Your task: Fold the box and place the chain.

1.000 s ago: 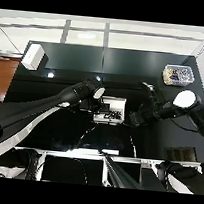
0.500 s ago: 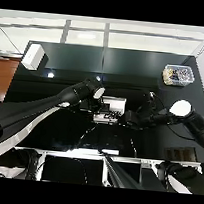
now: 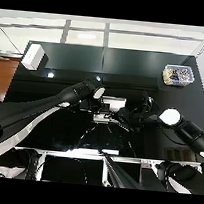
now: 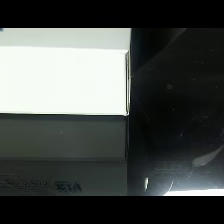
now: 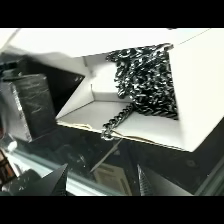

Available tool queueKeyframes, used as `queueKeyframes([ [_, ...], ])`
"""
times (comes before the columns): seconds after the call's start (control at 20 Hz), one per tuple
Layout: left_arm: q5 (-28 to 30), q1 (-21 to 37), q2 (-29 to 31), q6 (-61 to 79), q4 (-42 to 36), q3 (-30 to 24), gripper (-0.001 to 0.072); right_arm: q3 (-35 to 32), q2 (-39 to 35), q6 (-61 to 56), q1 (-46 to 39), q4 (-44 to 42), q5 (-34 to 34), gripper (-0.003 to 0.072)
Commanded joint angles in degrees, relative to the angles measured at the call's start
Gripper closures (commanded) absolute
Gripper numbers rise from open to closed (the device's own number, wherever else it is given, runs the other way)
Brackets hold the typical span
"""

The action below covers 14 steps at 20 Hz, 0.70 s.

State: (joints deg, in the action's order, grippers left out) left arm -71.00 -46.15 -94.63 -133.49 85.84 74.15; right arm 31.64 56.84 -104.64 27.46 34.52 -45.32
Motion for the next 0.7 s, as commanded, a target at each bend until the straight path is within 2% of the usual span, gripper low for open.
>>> queueKeyframes([
  [0.0, 0.0, 0.0, 0.0, 0.0, 0.0, 0.1, 0.0680, -0.7, -0.1, -5.0, 0.9, 2.7, 2.3, 0.0215],
  [0.4, 0.0, 0.0, 0.0, 0.0, 0.0, 0.1, 0.0680, -2.9, 0.3, -9.2, 5.7, 2.6, 10.8, 0.0216],
  [0.65, 0.0, 0.0, 0.0, 0.0, 0.0, 0.1, 0.0681, -2.9, 1.8, -9.4, 5.9, 2.4, 13.9, 0.0216],
])
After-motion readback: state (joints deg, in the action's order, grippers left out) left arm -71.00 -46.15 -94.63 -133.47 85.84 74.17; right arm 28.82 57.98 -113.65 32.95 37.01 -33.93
